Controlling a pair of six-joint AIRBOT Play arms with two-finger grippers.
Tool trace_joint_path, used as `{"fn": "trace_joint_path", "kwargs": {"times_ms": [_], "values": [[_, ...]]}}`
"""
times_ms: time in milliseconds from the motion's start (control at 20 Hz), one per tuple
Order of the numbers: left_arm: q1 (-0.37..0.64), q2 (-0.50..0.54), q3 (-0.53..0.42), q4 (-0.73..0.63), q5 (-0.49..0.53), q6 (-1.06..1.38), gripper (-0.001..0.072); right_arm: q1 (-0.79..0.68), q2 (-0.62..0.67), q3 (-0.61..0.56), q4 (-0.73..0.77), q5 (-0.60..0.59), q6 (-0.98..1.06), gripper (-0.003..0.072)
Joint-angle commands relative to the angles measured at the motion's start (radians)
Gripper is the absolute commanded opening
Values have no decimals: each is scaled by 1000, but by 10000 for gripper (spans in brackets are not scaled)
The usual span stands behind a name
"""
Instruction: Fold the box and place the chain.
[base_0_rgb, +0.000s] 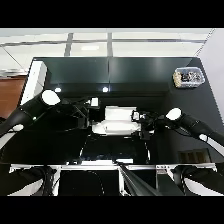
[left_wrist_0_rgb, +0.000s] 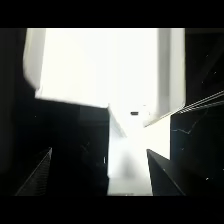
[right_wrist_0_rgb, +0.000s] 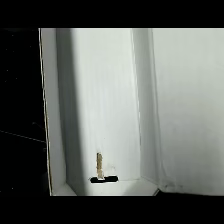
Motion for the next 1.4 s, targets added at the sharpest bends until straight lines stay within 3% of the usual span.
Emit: {"fn": "trace_joint_path", "kwargs": {"times_ms": [0,50,550,650,750,1350], "values": [[-41,-13,6,-14,-23,-26,646,1,-1,0,0,0,0,421],[-44,-17,3,-14,-23,-33,600,1,-1,0,0,0,0,421],[-73,-104,-8,-17,-3,-72,590,1,-1,0,0,0,0,421],[-86,-104,-8,-25,-8,-72,397,1,-1,0,0,0,0,421],[-90,-105,-8,-32,-7,-72,277,1,-1,0,0,0,0,421],[-96,-105,-8,-101,22,-72,276,1,-1,0,0,0,0,421]]}}
